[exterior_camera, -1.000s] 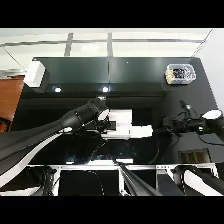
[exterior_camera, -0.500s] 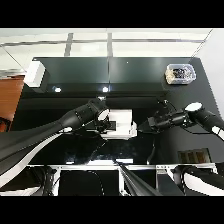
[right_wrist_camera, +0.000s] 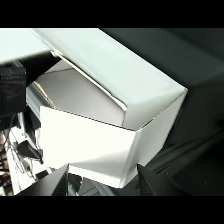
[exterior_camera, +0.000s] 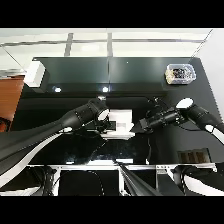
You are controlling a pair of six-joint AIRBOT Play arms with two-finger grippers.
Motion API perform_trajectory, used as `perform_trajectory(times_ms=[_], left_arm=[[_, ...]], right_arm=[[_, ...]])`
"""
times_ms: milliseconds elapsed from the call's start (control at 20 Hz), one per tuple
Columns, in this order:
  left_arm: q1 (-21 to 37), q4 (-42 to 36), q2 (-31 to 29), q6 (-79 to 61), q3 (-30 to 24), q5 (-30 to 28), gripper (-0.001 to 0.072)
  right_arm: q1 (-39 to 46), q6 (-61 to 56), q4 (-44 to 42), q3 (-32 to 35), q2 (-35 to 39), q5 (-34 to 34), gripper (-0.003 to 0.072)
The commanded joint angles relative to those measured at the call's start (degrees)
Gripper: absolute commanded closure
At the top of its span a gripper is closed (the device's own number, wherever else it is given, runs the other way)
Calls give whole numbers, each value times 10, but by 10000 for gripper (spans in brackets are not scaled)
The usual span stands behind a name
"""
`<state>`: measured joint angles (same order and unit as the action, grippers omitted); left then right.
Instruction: Fold the box and place the chain.
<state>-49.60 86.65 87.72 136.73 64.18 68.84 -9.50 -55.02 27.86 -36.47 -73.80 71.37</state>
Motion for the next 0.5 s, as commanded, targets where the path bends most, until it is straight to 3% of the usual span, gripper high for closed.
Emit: perform_trajectory(times_ms=[0, 50, 100, 300, 450], left_arm=[[0, -2, 0, 0, 0, 0, 683], [0, -2, 0, 0, 0, 0, 682], [0, -2, 0, 0, 0, 0, 683], [0, -2, 0, 0, 0, 0, 683], [0, -4, 0, 0, 0, 0, 683]], right_arm=[[-32, -28, 3, -5, 0, -37, 211], [-38, -33, 3, -7, 0, -46, 223], [-43, -33, 5, -11, 0, -52, 324], [-69, -64, 21, -33, 0, -83, 364], [-101, -124, 88, -62, 0, -94, 364]])
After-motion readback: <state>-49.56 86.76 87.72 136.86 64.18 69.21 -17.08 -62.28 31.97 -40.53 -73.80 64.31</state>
